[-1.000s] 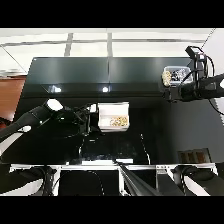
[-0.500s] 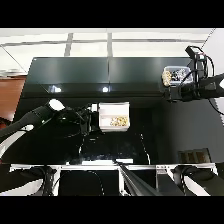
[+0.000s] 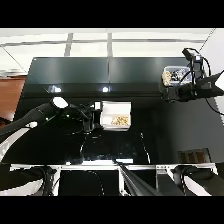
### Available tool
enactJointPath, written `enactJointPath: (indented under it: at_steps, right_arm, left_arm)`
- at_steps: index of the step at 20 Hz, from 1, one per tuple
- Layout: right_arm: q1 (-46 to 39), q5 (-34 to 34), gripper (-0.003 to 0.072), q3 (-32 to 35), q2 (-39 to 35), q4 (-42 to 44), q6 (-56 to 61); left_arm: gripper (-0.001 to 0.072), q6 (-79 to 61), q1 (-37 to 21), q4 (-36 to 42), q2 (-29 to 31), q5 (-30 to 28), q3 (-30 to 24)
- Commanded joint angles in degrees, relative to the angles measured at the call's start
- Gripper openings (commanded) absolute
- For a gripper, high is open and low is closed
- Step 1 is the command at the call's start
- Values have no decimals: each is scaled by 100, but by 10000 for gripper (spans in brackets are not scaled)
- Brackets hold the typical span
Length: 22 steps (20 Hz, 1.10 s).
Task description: Fold the box and place the chain.
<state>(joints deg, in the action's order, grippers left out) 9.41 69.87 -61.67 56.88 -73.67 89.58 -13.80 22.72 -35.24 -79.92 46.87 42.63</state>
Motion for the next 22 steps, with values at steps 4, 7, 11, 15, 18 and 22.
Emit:
enactJointPath:
  at_steps: [4,7,11,15,18,22]
  right_arm:
    - [0,-44,378,2,22,15,0]
    - [0,-96,378,4,24,20,0]
    - [7,-590,378,249,24,586,-7]
    - [289,-1663,379,706,140,876,-2]
    - [664,-2472,380,717,568,1224,-4]
    - [1176,-3344,648,715,1399,1388,-166]
  left_arm:
    - [685,-4,83,-13,-72,20,87]
    - [509,0,83,-15,-76,26,85]
    - [348,2,81,-15,-76,-4,85]
    - [348,9,81,-9,-76,0,85]
    - [348,52,81,-9,-76,4,85]
    - [348,52,81,-9,-76,4,85]
